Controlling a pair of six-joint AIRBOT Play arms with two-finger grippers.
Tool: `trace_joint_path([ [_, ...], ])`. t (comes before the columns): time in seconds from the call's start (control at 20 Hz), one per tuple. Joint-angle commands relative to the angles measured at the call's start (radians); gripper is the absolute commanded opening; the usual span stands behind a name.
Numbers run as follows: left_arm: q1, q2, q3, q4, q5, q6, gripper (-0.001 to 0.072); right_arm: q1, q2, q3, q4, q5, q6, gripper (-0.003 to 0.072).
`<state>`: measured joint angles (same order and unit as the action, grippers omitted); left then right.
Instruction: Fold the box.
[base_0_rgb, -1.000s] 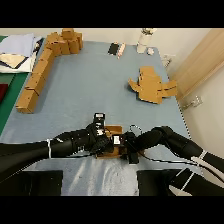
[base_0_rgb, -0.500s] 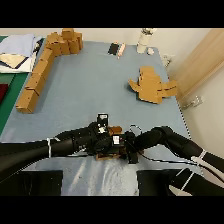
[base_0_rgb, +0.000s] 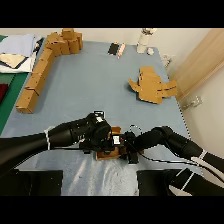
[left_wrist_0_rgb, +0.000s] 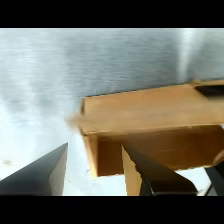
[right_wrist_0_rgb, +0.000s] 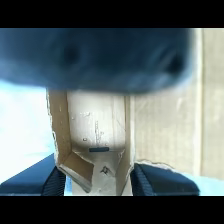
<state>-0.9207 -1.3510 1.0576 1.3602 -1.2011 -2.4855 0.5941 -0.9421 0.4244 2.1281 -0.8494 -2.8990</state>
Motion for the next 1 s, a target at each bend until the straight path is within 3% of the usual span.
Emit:
trace_joint_path([
  [0.0,0.076,0.0,0.003,-0.058,-0.064,0.066,0.0503,0.0,0.0,0.0,-0.001,-0.001,0.0,0.0525],
  [0.3,0.208,0.0,0.05,-0.2,-0.059,0.224,0.0504,0.0,0.0,0.0,-0.001,-0.001,0.0,0.0526],
  [0.5,0.33,0.0,0.062,-0.227,-0.104,0.308,0.05,0.0,0.0,0.0,-0.001,-0.001,0.0,0.0525],
  [0.55,0.37,0.0,0.062,-0.228,-0.116,0.344,0.034,0.0,0.0,0.0,-0.001,-0.001,0.0,0.0525],
  [0.6,0.408,0.0,0.062,-0.238,-0.122,0.389,0.0082,0.0,0.0,0.0,-0.001,-0.001,0.0,0.0525],
  [0.65,0.447,0.0,0.062,-0.257,-0.122,0.488,0.0014,0.0,0.0,0.0,-0.001,-0.001,0.0,0.0525],
  [0.85,0.504,0.005,0.056,-0.284,-0.088,1.008,0.0013,0.0,0.0,0.0,-0.001,-0.001,0.0,0.0525],
  [0.95,0.494,0.027,0.021,-0.288,0.009,1.197,0.0013,0.0,0.0,0.0,-0.001,-0.001,0.0,0.0525],
])
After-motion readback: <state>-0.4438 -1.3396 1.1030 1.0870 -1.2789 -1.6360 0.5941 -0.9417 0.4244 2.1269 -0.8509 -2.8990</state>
